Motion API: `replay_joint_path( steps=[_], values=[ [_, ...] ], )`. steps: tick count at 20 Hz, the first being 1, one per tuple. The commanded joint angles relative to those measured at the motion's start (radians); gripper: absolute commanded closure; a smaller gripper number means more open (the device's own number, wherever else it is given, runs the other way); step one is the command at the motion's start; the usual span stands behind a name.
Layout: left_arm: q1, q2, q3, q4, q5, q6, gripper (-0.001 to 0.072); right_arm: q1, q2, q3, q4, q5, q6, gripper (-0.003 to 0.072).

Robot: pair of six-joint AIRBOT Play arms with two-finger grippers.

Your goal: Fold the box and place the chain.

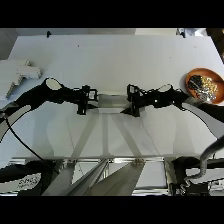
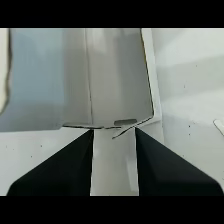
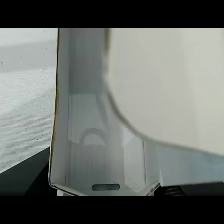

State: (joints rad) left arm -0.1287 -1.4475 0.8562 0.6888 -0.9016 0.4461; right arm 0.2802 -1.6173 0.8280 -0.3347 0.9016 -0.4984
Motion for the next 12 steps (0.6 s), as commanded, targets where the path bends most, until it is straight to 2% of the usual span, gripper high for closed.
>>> replay_joint_path(
  steps=[1,3,4,5,6,12],
  values=[
    [-0.012,-0.008,-0.001,-0.023,0.009,0.029,0.0435,0.000,0.000,0.001,0.002,0.000,0.000,0.0171],
    [-0.012,-0.008,-0.001,-0.023,0.015,0.029,0.0439,0.000,0.000,0.001,0.002,0.000,0.000,0.0171],
    [-0.012,-0.008,-0.001,-0.023,0.019,0.029,0.0479,0.000,0.000,0.001,0.002,0.000,0.000,0.0171],
    [-0.012,-0.008,-0.001,-0.023,0.020,0.029,0.0596,0.000,0.000,0.001,0.002,0.000,0.000,0.0171],
    [-0.012,-0.008,-0.001,-0.023,0.019,0.029,0.0677,0.000,0.000,0.001,0.002,0.000,0.000,0.0171],
    [-0.012,-0.008,-0.001,-0.031,-0.032,0.025,0.0674,0.000,0.000,0.001,0.002,0.000,0.000,0.0171]
  ],
)
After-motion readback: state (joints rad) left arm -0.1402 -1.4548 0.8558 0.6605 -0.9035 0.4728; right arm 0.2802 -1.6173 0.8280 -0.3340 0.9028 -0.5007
